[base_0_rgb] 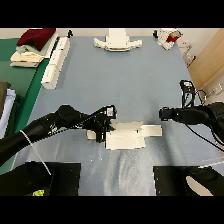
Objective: Fold the box.
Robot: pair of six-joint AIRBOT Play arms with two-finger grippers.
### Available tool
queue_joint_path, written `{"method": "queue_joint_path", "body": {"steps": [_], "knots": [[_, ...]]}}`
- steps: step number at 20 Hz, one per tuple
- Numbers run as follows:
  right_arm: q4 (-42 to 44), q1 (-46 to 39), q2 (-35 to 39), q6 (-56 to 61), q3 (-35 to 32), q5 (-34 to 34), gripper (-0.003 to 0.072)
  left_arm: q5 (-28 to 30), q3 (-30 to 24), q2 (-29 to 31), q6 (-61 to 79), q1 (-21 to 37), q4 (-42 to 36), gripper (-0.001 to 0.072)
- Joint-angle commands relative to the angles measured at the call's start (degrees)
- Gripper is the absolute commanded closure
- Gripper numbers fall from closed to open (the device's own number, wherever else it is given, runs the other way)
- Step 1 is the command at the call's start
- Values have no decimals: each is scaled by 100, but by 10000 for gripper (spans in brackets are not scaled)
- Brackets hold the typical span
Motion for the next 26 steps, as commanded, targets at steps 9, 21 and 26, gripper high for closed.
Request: {"method": "queue_joint_path", "body": {"steps": [9,21,26], "knots": [[114,0,4,20,0,11,198,-1163,778,-643,-221,763,70,700],[199,2,4,20,0,7,198,-1915,1296,-1628,-308,898,70,699],[201,4,4,17,-2,4,198,-2057,1281,-1665,-442,890,111,699]]}}
